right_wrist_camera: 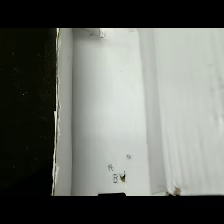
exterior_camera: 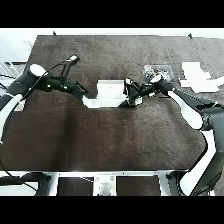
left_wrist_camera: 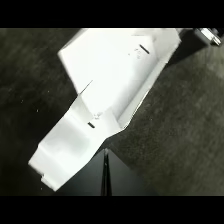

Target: Fold the box and place the chain.

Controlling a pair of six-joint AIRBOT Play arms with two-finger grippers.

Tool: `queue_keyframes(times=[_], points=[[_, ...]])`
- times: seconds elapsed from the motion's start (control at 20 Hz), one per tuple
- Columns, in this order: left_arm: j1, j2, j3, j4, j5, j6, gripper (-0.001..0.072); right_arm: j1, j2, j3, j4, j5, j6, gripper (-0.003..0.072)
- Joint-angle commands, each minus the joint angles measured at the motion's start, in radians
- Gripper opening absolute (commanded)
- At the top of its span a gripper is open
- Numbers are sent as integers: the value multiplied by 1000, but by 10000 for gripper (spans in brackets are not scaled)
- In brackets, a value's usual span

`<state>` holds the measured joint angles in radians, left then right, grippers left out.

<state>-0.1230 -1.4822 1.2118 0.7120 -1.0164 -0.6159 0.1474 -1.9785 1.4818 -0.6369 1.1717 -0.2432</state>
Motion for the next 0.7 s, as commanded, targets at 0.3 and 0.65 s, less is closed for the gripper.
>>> queue_keyframes(times=[0.3,0.65], points=[[163,3,-120,-57,21,-343,15,1,-1,0,0,0,0,503],[177,-59,-120,-39,-12,-509,17,1,-1,0,0,0,0,503]])
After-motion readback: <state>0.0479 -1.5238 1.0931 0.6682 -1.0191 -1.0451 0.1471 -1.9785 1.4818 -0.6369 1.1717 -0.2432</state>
